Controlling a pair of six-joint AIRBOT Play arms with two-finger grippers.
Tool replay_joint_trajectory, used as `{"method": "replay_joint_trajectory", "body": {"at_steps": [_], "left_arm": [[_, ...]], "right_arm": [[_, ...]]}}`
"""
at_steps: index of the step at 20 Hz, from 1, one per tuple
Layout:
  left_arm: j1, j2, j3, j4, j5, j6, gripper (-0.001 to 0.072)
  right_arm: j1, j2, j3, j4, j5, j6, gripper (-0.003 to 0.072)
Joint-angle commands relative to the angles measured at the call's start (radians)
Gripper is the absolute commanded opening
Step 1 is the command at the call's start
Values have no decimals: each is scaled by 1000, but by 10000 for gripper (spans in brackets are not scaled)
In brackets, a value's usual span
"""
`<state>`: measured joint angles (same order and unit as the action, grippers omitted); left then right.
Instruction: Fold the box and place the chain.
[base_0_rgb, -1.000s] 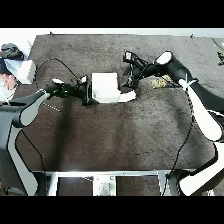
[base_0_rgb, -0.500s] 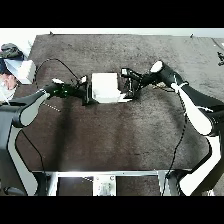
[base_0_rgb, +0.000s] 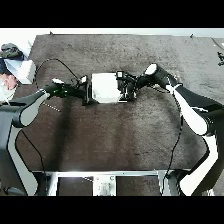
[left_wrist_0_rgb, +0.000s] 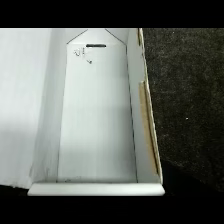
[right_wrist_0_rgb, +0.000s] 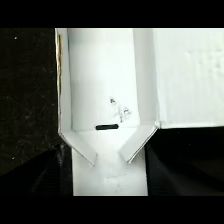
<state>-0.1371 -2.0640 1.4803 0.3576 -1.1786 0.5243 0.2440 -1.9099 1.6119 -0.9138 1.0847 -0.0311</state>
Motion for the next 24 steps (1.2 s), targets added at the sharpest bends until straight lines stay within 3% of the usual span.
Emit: {"method": "replay_joint_trajectory", "body": {"at_steps": [1, 2, 3, 9, 21, 22, 23, 24], "left_arm": [[1, 0, 0, 0, 0, 0, 338], [1, 0, 0, 0, 0, 0, 338], [1, 0, 0, 0, 0, 0, 338], [1, 0, 0, 0, 0, 0, 338], [1, 0, 0, 0, 0, 0, 338], [1, 0, 0, 0, 0, 0, 338], [1, 0, 0, 0, 0, 0, 338], [1, 0, 0, 0, 0, 0, 338]], "right_arm": [[14, -6, -1, 2, -45, -3, 380], [14, -6, -1, 2, -45, -2, 379], [14, -6, -1, 2, -40, -2, 318], [18, -6, -1, 82, -36, -9, 319], [38, -29, 0, 97, -39, -82, 321], [38, -33, 0, 96, -37, -82, 336], [38, -35, 0, 96, -36, -82, 468], [38, -35, 0, 96, -34, -82, 496]]}}
